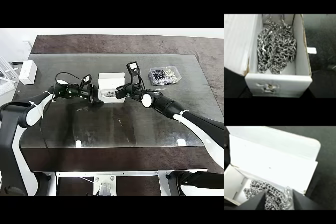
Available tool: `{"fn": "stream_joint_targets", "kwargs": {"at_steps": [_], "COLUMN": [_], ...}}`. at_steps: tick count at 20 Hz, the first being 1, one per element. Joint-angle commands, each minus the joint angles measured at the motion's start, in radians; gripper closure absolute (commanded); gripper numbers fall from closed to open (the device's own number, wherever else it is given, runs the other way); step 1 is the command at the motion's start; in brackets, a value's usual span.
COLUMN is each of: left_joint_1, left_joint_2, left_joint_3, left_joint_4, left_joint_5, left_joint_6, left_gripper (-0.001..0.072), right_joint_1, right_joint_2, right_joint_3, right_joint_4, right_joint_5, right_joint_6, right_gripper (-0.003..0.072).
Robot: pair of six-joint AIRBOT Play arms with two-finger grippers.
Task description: Fold the box and place the chain.
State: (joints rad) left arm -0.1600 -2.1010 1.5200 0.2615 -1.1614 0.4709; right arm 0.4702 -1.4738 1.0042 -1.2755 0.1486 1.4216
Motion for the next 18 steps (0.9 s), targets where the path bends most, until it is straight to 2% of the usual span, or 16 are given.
{"fn": "stream_joint_targets", "kwargs": {"at_steps": [1,4,6,7,8,10,12,14,16,18], "left_joint_1": [0.001,0.001,0.001,0.001,0.001,0.001,0.001,0.001,0.001,0.001], "left_joint_2": [0.000,0.000,0.000,0.000,0.000,0.000,0.000,0.000,0.000,0.000], "left_joint_3": [0.000,0.000,0.000,0.000,0.000,0.000,0.000,0.000,0.000,0.000], "left_joint_4": [0.000,0.000,0.000,0.000,0.000,0.000,0.000,0.000,0.000,0.001], "left_joint_5": [0.000,0.000,0.000,0.000,0.000,-0.001,0.000,0.000,-0.001,-0.001], "left_joint_6": [0.000,0.000,0.000,0.000,0.000,0.000,0.000,0.000,0.000,0.000], "left_gripper": [0.0188,0.0187,0.0188,0.0187,0.0187,0.0188,0.0187,0.0187,0.0188,0.0187], "right_joint_1": [-0.006,-0.018,-0.038,-0.060,-0.092,-0.175,-0.233,-0.260,-0.281,-0.307], "right_joint_2": [0.013,0.088,0.155,0.182,0.194,0.193,0.182,0.145,0.074,-0.019], "right_joint_3": [0.002,0.006,0.006,0.008,0.017,0.048,0.089,0.161,0.253,0.357], "right_joint_4": [-0.001,-0.011,-0.056,-0.092,-0.113,-0.113,-0.113,-0.108,-0.017,0.171], "right_joint_5": [0.000,0.002,-0.022,-0.028,-0.021,0.010,0.032,0.103,0.197,0.322], "right_joint_6": [-0.014,-0.126,-0.126,-0.126,-0.126,-0.130,-0.196,-0.275,-0.417,-0.598], "right_gripper": [0.0267,0.0266,0.0284,0.0418,0.0431,0.0431,0.0467,0.0470,0.0495,0.0602]}}
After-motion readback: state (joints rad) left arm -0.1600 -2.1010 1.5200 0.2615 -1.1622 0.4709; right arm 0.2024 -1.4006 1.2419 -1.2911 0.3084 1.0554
